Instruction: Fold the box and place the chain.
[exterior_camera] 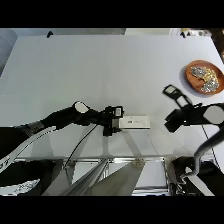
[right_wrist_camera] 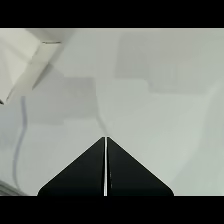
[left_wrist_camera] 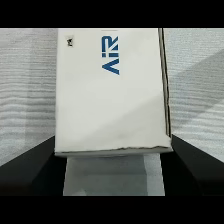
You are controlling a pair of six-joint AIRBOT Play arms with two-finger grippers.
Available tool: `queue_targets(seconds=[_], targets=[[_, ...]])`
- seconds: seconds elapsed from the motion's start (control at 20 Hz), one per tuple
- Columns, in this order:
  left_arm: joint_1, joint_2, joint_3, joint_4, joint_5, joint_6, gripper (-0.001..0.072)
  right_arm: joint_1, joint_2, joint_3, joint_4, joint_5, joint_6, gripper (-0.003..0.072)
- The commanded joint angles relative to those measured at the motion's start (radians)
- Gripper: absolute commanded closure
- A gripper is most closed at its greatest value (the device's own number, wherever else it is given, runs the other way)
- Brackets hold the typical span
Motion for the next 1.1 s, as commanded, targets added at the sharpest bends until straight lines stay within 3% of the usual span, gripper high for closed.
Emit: queue_targets(seconds=[0.0, 1.05], targets=[[0.001, 0.000, 0.000, 0.000, 0.000, 0.000, 0.0500, -0.153, -0.002, 0.001, -0.012, 0.061, 0.125, 0.0670], [0.001, 0.000, 0.000, -0.004, 0.009, 0.001, 0.0509, -0.169, -0.002, 0.001, -0.008, 0.067, 0.130, 0.0670]])
